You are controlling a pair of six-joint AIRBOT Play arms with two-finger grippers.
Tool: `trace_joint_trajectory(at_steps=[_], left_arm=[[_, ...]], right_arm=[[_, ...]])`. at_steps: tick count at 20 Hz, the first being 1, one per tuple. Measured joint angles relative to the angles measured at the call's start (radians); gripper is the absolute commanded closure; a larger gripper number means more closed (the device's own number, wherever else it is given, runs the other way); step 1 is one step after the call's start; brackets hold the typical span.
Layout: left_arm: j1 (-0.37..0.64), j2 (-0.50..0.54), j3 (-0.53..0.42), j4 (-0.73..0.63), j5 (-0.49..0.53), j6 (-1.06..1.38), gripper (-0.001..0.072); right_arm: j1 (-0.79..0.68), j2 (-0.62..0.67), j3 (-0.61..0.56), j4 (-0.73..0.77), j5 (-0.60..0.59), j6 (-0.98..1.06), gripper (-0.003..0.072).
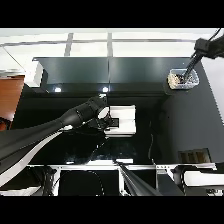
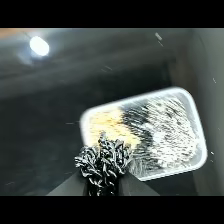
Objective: Fold the box and place the chain.
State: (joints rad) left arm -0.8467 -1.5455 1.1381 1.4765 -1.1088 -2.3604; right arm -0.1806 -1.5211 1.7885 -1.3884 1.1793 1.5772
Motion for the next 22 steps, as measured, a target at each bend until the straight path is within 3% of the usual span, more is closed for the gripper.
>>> trace_joint_trajectory(at_steps=[6, 12, 18, 22], left_arm=[[0.0, 0.0, 0.0, 0.0, 0.0, 0.0, 0.0684], [0.0, 0.0, 0.0, 0.0, -0.002, 0.0, 0.0685], [0.0, 0.0, 0.0, 0.0, -0.007, 0.0, 0.0685], [0.0, 0.0, 0.0, 0.0, -0.008, 0.0, 0.0685]], right_arm=[[0.008, 0.271, -0.052, 0.145, 0.06, -0.082, 0.0674], [0.077, 0.512, -0.204, 0.197, 0.18, -0.131, 0.0674], [0.228, 0.61, -0.429, 0.317, 0.341, -0.195, 0.0674], [0.331, 0.623, -0.572, 0.51, 0.339, -0.255, 0.0674]])
